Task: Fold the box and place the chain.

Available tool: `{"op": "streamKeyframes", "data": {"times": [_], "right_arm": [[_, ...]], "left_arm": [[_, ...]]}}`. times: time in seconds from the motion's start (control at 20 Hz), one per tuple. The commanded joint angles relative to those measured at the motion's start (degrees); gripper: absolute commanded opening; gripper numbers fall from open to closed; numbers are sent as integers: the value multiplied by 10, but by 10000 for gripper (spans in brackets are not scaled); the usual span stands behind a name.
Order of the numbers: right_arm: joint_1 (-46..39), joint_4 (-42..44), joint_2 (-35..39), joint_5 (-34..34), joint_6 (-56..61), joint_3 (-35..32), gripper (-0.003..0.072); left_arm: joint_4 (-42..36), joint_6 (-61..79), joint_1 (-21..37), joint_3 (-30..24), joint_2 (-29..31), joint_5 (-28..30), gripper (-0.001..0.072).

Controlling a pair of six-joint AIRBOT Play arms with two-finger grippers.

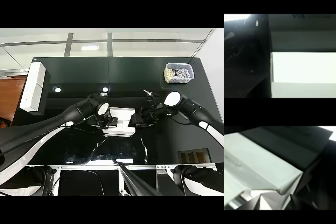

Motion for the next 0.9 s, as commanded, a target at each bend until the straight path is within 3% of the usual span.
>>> {"op": "streamKeyframes", "data": {"times": [0.0,0.2,0.55,0.85], "right_arm": [[52,-84,0,-35,104,17,332],[101,-167,-3,-76,200,23,309],[174,-323,-51,10,375,94,310],[199,-359,-73,35,471,113,309]], "left_arm": [[0,0,0,0,0,0,24],[0,0,0,0,0,0,25],[0,0,0,0,0,0,24],[0,0,0,0,0,0,25]]}}
